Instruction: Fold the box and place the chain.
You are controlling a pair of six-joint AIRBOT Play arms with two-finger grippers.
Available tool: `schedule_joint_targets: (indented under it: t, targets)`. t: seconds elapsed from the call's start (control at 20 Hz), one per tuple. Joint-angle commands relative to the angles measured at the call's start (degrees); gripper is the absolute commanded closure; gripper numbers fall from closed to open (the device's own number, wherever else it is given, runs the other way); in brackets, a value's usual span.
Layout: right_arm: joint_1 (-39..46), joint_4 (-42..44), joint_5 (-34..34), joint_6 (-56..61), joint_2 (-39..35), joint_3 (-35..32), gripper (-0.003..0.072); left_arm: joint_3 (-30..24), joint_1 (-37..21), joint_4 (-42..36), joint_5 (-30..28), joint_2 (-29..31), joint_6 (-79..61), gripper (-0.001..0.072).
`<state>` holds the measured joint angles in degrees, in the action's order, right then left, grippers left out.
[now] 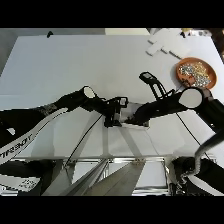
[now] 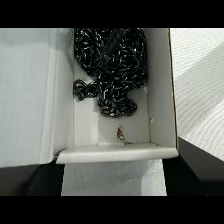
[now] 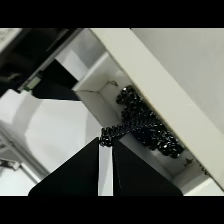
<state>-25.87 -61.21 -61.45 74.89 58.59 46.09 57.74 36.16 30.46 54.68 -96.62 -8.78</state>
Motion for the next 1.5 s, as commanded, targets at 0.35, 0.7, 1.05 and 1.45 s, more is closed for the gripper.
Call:
schedule_joint_targets:
  t: [0.35, 0.7, 1.05, 1.45]
  targets:
    - [0.07, -8.61, -8.22, -1.31, 1.84, 14.21, 0.0461, 0.00, 0.00, 0.02, -0.02, 0.02, 0.00, 0.0539]
    - [15.76, -23.89, -12.07, 3.56, 5.42, 32.02, 0.0371, 0.00, 0.00, 0.02, 0.00, 0.02, 0.00, 0.0539]
    - [21.35, -28.44, -20.06, 6.54, 22.03, 31.98, 0.0371, 0.02, 0.00, 0.02, 0.00, 0.02, 0.00, 0.0539]
    - [21.29, -27.26, -13.81, 9.35, 28.74, 21.20, 0.0316, 0.00, 0.00, 0.02, 0.00, 0.02, 0.00, 0.0539]
